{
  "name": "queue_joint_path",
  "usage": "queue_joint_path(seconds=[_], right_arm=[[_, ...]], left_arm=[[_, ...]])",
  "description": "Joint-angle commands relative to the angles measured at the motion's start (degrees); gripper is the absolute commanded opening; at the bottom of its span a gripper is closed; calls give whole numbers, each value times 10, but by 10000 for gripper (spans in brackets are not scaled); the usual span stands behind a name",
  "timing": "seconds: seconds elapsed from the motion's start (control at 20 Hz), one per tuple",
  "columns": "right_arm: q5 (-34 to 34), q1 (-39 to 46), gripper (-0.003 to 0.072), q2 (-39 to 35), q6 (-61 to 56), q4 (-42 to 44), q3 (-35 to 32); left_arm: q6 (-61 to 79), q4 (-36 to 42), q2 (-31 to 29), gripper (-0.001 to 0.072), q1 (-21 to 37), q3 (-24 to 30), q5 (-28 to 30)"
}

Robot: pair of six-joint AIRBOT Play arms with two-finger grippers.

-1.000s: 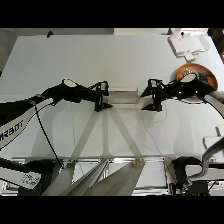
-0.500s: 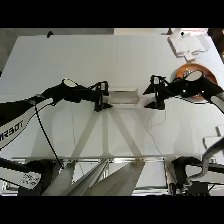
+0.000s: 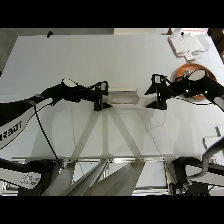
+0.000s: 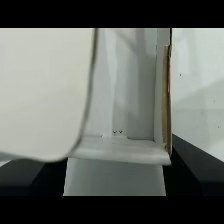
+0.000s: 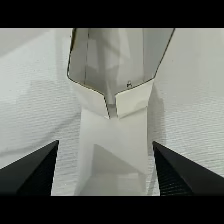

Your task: Fold the box and place the chain.

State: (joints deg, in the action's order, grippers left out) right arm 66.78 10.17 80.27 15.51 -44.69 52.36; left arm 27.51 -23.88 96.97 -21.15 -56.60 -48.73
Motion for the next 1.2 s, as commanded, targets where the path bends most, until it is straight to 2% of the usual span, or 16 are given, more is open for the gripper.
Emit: queue_joint_path(seconds=[0.0, 0.15, 0.25, 0.35, 0.4, 0.6, 0.9, 1.15], right_arm=[[1, 0, 629, -1, -3, 3, 0], [5, 0, 618, -1, -3, 24, 0], [30, -1, 483, -1, -3, 61, 0], [52, -6, 210, -1, -3, 85, 0], [63, -11, 28, -1, -3, 93, 0], [61, -57, 9, -1, -6, 127, 0], [-83, -100, 8, -1, -102, 198, 0], [-136, -100, 8, -1, -127, 253, 0]], left_arm=[[-46, -54, -15, 373, 0, 0, -2], [-72, -59, -18, 373, 0, 0, -2], [-92, -80, -18, 373, 0, 0, -3], [-116, -114, -18, 373, 0, 0, -9], [-127, -132, -18, 373, 0, 0, -10], [-136, -144, -18, 373, 0, 0, -12], [-136, -143, -35, 373, 0, 0, -9], [-136, -141, -38, 373, 0, 0, -10]])
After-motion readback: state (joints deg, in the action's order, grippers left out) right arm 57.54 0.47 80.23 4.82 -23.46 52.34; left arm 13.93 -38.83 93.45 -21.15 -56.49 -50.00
